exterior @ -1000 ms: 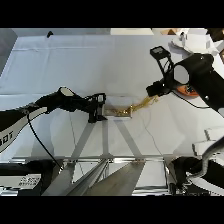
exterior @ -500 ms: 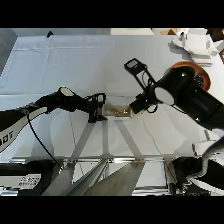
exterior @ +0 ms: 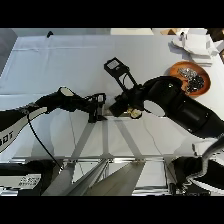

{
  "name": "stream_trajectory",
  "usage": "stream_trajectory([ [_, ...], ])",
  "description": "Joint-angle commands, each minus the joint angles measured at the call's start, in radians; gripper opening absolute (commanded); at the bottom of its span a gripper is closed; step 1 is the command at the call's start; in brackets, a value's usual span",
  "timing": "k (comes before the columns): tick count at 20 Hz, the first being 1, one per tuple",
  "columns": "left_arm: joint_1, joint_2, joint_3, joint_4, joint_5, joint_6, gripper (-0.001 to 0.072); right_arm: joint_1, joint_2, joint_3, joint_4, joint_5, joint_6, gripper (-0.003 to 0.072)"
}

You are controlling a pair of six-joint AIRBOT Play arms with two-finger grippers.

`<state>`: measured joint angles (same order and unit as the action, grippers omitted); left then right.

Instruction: Fold the box and place the chain.

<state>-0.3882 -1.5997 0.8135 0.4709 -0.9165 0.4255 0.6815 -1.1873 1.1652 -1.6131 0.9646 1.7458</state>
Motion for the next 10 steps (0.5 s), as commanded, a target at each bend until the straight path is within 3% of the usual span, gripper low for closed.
stream_trajectory([
  [1, 0.0, -0.001, 0.0, 0.0, 0.0, 0.0, 0.0227, 0.005, -0.008, 0.0, 0.02, -0.121, -0.004, 0.0005],
  [7, 0.0, -0.001, 0.0, 0.0, 0.0, 0.0, 0.0227, 0.004, -0.01, -0.003, -0.084, 0.009, -0.053, 0.0005],
  [10, 0.0, -0.001, 0.0, 0.0, 0.0, 0.0, 0.0227, 0.004, -0.01, -0.038, -0.109, 0.015, -0.035, 0.0005],
])
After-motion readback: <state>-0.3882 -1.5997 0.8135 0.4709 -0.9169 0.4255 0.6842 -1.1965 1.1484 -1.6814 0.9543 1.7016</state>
